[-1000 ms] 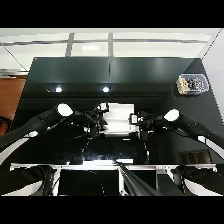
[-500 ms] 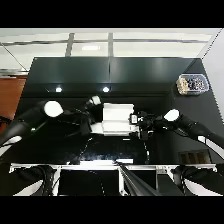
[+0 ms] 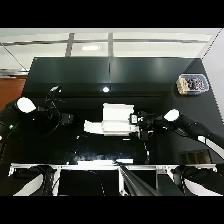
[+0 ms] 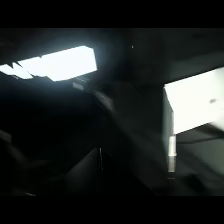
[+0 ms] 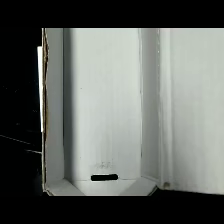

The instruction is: Fold the box and place the chain.

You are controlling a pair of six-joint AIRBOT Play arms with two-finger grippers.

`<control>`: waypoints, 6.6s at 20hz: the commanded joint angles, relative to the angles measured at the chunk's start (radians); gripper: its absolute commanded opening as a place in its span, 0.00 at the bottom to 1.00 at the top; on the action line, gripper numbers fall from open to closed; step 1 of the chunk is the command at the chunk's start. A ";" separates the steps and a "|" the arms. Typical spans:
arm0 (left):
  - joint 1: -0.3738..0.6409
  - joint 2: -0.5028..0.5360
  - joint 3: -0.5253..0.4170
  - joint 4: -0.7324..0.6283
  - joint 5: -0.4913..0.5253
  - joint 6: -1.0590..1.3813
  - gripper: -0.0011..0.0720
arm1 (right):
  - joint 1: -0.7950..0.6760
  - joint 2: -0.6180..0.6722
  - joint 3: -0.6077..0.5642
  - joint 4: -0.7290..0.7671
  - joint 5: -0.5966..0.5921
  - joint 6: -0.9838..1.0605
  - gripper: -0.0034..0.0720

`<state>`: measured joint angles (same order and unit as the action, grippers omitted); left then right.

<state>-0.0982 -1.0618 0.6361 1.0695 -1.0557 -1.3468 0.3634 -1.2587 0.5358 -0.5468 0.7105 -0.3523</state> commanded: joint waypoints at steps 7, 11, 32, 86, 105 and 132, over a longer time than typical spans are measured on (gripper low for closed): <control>-0.019 -0.259 -0.031 -0.305 0.004 -0.011 0.05 | 0.000 0.000 0.000 0.000 0.000 0.000 0.22; -0.074 -0.306 -0.031 -0.410 0.039 0.053 0.05 | 0.000 0.000 0.000 0.000 0.000 0.000 0.22; -0.148 -0.326 0.092 -0.550 -0.094 0.291 0.98 | 0.000 0.000 0.000 0.000 0.000 0.000 0.22; -0.702 -0.393 0.458 0.399 -0.056 -0.760 0.71 | 0.000 0.000 0.000 0.005 -0.008 0.004 0.22; -0.728 -0.478 0.484 0.412 -0.054 -0.882 0.36 | 0.000 0.000 0.000 0.005 -0.008 0.004 0.22; -0.735 -0.505 0.533 0.441 -0.079 -0.886 0.05 | 0.000 0.002 0.000 0.003 -0.015 0.013 0.23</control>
<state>-0.8341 -1.5673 1.1622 1.5101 -1.1412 -2.2326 0.3634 -1.2587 0.5358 -0.5415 0.7025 -0.3466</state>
